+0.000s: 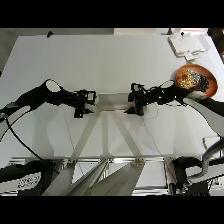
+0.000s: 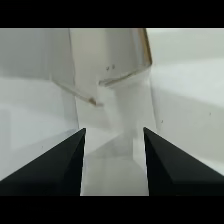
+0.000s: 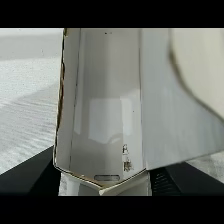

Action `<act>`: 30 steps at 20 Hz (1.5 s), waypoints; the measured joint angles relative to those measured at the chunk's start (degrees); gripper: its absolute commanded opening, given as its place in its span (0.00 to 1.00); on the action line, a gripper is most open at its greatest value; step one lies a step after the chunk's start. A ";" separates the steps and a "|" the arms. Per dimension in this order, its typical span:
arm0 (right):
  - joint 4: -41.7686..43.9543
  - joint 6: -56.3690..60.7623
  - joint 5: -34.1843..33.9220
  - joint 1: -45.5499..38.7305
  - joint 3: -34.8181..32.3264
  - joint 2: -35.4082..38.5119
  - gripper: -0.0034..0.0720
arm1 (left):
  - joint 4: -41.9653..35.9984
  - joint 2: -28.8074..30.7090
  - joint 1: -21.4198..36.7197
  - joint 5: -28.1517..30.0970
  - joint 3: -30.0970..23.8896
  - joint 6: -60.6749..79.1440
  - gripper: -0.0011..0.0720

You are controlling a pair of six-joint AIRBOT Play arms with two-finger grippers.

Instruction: Fold the box and place the chain.

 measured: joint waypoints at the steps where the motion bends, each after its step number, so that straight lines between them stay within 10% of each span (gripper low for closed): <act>1: 0.02 0.04 -0.02 0.00 0.00 0.02 0.67 | 1.46 0.11 0.42 0.15 0.00 -1.14 0.55; 11: 0.15 0.22 -0.17 0.04 0.00 0.00 0.67 | 13.51 1.29 1.73 1.86 0.00 -11.37 0.45; 30: 0.07 0.13 -0.09 0.04 0.00 0.02 0.67 | -5.81 3.89 -0.72 4.85 0.00 -4.09 0.46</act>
